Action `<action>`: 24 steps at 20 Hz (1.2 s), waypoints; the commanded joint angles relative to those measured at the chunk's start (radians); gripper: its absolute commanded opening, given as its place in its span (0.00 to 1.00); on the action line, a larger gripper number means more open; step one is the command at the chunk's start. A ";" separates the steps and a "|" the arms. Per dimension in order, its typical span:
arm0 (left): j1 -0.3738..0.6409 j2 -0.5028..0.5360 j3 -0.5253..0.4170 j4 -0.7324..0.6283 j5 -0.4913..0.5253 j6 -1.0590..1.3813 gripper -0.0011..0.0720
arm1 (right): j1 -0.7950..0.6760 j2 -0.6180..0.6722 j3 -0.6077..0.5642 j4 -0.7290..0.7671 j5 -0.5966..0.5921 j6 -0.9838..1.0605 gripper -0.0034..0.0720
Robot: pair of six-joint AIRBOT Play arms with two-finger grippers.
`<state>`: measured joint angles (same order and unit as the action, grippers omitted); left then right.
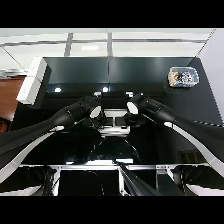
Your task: Fold the box and place the chain.
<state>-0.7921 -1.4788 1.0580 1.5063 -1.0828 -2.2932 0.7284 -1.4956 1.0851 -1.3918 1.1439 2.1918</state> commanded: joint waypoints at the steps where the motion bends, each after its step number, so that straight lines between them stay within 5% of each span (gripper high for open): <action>1: 0.001 0.000 0.001 0.000 0.000 0.000 0.05 | 0.001 -0.013 0.001 0.021 0.002 0.000 0.23; 2: 0.001 0.000 0.001 0.000 0.000 0.000 0.05 | 0.001 -0.013 0.001 0.021 0.003 0.000 0.13; 4: 0.001 0.000 0.001 0.000 0.000 0.000 0.05 | 0.001 -0.012 0.001 0.020 0.004 0.000 0.06; 10: 0.001 0.000 0.001 0.000 0.002 0.000 0.05 | 0.001 -0.010 0.001 0.015 0.001 0.000 0.07; 11: 0.001 0.000 0.001 0.000 0.002 0.000 0.05 | 0.001 -0.007 0.002 0.010 0.000 0.000 0.13; 12: 0.001 0.000 0.001 0.000 0.001 0.000 0.05 | 0.000 -0.003 0.002 0.005 0.002 0.000 0.48; 13: 0.001 0.000 0.001 0.000 0.001 0.000 0.05 | -0.003 0.006 0.005 -0.002 0.008 -0.003 0.60; 21: 0.001 0.000 0.001 0.000 0.000 0.000 0.05 | -0.039 0.293 0.006 -0.054 0.109 -0.166 0.60; 24: 0.001 0.000 0.001 0.001 0.002 0.000 0.05 | -0.055 0.400 0.006 -0.312 0.067 -0.185 0.60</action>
